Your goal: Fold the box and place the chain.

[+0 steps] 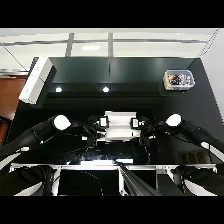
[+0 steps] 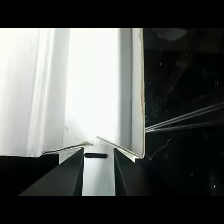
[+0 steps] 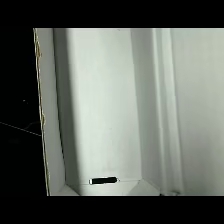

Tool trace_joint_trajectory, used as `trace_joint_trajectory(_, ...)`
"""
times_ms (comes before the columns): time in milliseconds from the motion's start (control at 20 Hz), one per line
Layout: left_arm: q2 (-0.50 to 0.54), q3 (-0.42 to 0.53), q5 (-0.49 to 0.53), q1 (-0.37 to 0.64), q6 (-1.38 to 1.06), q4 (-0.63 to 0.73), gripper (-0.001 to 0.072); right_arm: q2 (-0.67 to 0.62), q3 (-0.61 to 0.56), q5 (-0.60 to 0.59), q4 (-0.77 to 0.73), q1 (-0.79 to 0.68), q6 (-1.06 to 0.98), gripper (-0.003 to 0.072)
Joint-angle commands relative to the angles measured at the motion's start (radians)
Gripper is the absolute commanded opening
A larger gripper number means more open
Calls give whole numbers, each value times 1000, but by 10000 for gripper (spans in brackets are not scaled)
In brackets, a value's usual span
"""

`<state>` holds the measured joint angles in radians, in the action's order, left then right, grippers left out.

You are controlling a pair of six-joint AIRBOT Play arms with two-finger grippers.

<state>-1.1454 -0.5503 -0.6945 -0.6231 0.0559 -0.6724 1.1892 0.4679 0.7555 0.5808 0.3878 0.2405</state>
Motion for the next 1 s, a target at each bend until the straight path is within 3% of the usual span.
trace_joint_trajectory(0, -16, -1, 23, -13, -29, 49, 230, 1, 0, 1, 0, 1, -1, 437)
trace_joint_trajectory(250, -62, -1, 37, -34, -29, 85, 230, 1, 0, 1, 0, 1, -1, 437)
trace_joint_trajectory(300, -64, -1, 37, -35, -30, 86, 217, 1, 0, 1, 0, 1, -1, 437)
trace_joint_trajectory(350, -63, -1, 37, -37, -30, 86, 148, 1, 0, 0, 0, 1, -1, 437)
trace_joint_trajectory(400, -63, -1, 37, -37, -30, 86, 158, 1, 0, 0, 0, 1, -1, 436)
trace_joint_trajectory(500, -63, -1, 39, -37, -27, 87, 529, 1, 0, 0, 0, 1, -1, 437)
trace_joint_trajectory(550, -63, -1, 37, -37, -25, 86, 477, 1, 0, 0, 0, 1, -1, 436)
trace_joint_trajectory(600, -63, -1, 34, -37, -27, 86, 205, 1, 0, 0, 0, 1, -1, 437)
trace_joint_trajectory(700, -63, -1, 26, -37, -26, 86, 169, 1, 0, 0, 0, 1, -1, 436)
trace_joint_trajectory(750, -60, -1, 19, -34, -25, 85, 58, 1, 0, 0, 0, 1, -1, 437)
trace_joint_trajectory(800, -48, -2, 5, -23, -18, 71, 32, 1, 0, 0, 0, 1, -1, 436)
trace_joint_trajectory(950, 50, -1, -24, 68, 264, -118, 31, 1, 0, 0, 0, 1, -1, 437)
